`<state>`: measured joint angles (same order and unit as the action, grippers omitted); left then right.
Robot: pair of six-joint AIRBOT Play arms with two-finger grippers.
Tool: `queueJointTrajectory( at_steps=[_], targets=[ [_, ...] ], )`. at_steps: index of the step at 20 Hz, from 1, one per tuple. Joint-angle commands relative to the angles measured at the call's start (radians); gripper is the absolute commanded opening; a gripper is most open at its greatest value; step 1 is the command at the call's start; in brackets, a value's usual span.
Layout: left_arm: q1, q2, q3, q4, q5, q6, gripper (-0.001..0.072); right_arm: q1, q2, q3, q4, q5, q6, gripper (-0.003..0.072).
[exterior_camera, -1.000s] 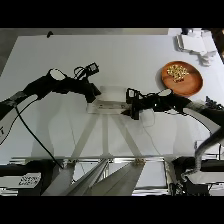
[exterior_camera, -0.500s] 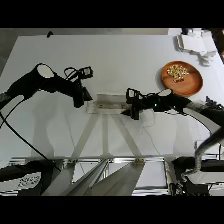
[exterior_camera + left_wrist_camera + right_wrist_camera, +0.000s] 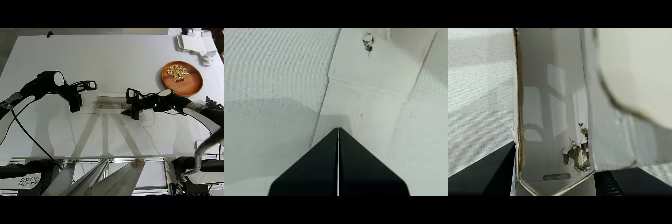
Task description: Fold the box and place the chain.
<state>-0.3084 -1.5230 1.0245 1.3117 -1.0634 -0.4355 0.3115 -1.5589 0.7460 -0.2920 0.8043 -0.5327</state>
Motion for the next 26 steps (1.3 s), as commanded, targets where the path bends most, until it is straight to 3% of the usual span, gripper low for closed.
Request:
queueJointTrajectory(
  at_steps=[1,6,8,9,15,16,20,21,22,26],
  targets=[
    [-0.003,-0.001,0.0,-0.055,-0.008,0.032,0.0006,0.001,0.0,0.0,0.0,0.0,0.0,0.0394],
    [-0.002,0.002,0.0,-0.216,-0.014,0.217,0.004,0.001,0.0,0.0,0.0,0.0,0.0,0.0394],
    [-0.001,0.002,0.0,-0.24,0.001,0.238,0.0361,0.001,0.0,0.0,0.0,0.0,0.0,0.0394],
    [-0.001,0.002,0.0,-0.263,0.006,0.24,0.0438,0.001,0.0,0.0,0.0,0.0,0.0,0.0394],
    [-0.002,-0.009,-0.002,-0.458,-0.089,0.5,0.0424,0.001,0.0,0.0,0.0,0.0,0.0,0.0394],
    [-0.002,-0.009,-0.002,-0.467,-0.105,0.521,0.0373,0.001,0.0,0.0,0.0,0.0,0.0,0.0394],
    [0.005,-0.01,-0.002,-0.466,-0.127,0.529,0.0332,0.001,0.0,0.0,0.0,0.0,0.0,0.0394],
    [0.006,-0.01,-0.002,-0.466,-0.124,0.529,0.0298,0.001,0.0,0.0,0.0,0.0,0.0,0.0394],
    [0.007,-0.01,-0.002,-0.466,-0.116,0.529,0.0212,0.001,0.0,0.0,0.0,0.0,0.0,0.0394],
    [0.006,-0.029,-0.002,-0.466,-0.062,0.529,0.0202,0.001,0.0,0.0,0.0,0.0,0.0,0.0394]
  ],
)
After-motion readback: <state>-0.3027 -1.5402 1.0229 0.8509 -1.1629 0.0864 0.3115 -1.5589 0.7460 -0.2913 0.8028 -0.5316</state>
